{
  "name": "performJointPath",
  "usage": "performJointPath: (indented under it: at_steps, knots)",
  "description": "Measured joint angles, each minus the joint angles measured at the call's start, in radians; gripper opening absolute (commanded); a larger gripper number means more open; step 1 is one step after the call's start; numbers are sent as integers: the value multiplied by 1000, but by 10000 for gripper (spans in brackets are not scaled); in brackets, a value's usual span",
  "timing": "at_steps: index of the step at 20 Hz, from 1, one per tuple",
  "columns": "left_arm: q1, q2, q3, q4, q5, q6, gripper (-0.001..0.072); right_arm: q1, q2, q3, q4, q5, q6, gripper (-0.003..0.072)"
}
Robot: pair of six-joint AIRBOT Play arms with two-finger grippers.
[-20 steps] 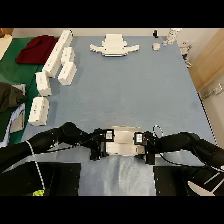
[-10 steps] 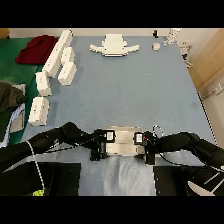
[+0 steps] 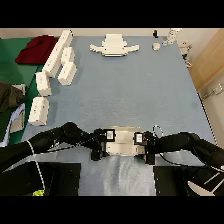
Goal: Fold the box.
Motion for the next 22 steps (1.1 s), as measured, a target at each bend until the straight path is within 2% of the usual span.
performJointPath:
  at_steps: [20,21,22]
  knots:
    - [0,0,0,0,-2,-7,519,0,0,0,0,0,0,506]
    - [0,0,0,0,-2,-7,519,0,0,0,0,1,0,517]
    - [0,0,0,0,-2,-7,519,0,0,0,0,2,0,583]
